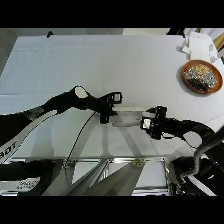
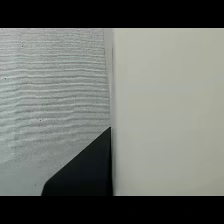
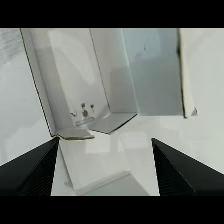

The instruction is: Fold the box and place the chain.

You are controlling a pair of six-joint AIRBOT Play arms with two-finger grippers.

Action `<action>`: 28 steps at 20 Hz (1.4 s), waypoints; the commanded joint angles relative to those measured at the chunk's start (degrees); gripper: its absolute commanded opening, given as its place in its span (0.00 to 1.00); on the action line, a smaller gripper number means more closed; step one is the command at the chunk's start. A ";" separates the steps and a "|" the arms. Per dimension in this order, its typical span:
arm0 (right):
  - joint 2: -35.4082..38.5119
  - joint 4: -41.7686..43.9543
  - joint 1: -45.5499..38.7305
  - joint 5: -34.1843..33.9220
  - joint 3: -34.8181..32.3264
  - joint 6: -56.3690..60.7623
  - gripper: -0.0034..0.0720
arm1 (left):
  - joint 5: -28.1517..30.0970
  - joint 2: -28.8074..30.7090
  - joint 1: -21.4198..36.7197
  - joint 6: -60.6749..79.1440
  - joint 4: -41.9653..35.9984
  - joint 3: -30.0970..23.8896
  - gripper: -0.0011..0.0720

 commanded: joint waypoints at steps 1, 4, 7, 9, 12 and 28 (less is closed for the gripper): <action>-0.13 1.79 -0.87 0.39 0.07 0.02 0.88 | 0.48 0.04 0.07 0.17 0.15 0.07 0.03; -0.52 2.80 -0.87 0.39 0.07 0.02 0.88 | 0.48 0.04 0.07 0.17 0.15 0.07 0.03; -2.62 2.71 -0.87 0.24 0.07 0.02 0.88 | 0.48 0.04 0.04 0.17 0.15 0.09 0.03; -2.89 2.23 -0.87 -0.50 0.07 0.02 0.88 | 0.48 0.04 0.07 0.17 0.17 0.07 0.03; -0.76 -2.08 -0.87 1.11 0.07 0.02 0.88 | 0.48 0.04 0.07 0.17 0.15 0.07 0.03; 7.13 -6.45 16.94 8.33 -4.09 2.51 0.87 | 0.48 0.04 0.07 0.17 0.17 0.07 0.03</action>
